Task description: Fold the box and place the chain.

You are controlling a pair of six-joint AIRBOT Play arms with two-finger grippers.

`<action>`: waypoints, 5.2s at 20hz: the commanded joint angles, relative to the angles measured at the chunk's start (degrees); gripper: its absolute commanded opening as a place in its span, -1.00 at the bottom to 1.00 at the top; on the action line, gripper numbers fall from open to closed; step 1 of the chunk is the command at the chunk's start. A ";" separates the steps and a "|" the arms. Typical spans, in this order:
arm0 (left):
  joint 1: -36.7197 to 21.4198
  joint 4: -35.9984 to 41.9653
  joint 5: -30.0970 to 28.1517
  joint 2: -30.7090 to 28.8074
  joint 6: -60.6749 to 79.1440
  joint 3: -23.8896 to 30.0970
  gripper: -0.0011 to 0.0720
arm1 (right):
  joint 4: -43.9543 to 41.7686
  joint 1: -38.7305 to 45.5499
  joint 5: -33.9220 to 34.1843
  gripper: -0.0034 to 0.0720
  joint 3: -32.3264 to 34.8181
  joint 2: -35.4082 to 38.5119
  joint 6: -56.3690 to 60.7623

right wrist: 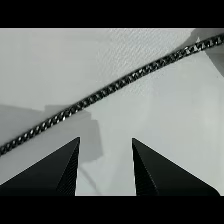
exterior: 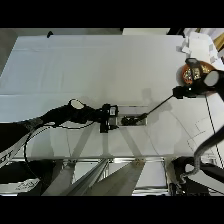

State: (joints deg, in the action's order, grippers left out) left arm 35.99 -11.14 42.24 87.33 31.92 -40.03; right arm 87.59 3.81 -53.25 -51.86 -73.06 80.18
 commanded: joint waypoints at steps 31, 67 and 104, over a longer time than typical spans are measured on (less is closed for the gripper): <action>-0.04 -0.02 0.00 0.00 0.00 -0.04 -0.77 | 2.73 -2.43 1.79 -0.87 0.00 -0.68 3.10; -0.04 0.00 -0.02 0.00 0.00 -0.04 -0.77 | -22.86 -31.80 -11.56 -0.86 -0.09 10.91 -12.72; -0.04 -0.02 -0.02 0.00 0.00 -0.04 -0.77 | -7.91 -13.16 10.64 -0.15 9.68 -2.38 -6.51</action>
State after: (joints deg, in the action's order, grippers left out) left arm 35.99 -11.14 42.24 87.33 31.92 -40.03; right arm 77.89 -7.81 -46.41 -42.19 -71.99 72.23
